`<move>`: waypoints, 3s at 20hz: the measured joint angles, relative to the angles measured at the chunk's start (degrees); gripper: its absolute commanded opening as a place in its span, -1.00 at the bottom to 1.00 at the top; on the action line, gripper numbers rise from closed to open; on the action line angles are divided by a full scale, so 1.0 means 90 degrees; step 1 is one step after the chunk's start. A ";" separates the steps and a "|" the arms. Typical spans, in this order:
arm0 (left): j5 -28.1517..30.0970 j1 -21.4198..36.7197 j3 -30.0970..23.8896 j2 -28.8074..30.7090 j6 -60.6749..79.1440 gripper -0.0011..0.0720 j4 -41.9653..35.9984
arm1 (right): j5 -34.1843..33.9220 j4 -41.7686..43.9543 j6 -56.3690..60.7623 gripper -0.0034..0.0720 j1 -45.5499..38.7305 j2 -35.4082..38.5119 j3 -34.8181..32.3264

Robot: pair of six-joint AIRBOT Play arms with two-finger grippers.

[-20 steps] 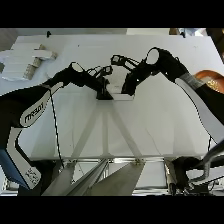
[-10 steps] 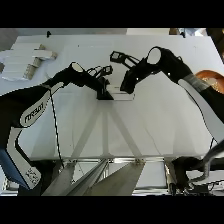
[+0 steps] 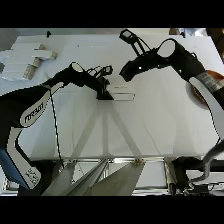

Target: Fold the box and place the chain.

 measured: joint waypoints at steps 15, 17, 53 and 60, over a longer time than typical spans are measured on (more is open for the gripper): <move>0.0005 0.0000 0.0000 0.0000 0.0027 0.49 0.0019 | 0.0087 0.1523 0.0767 -0.89 0.0223 -0.1173 -0.0792; 0.0005 0.0000 0.0000 0.0000 0.0029 0.49 0.0022 | 0.0002 0.1552 0.0772 -0.89 0.0228 -0.1185 -0.0952; 0.0005 0.0002 0.0000 -0.0002 -0.0022 0.49 -0.0005 | -0.0874 0.1263 -0.0114 -0.89 -0.0865 0.0432 -0.2919; 0.0002 0.0002 0.0000 -0.0002 -0.0019 0.49 -0.0007 | -0.1401 0.1243 -0.0129 -0.88 -0.0872 0.1700 -0.2929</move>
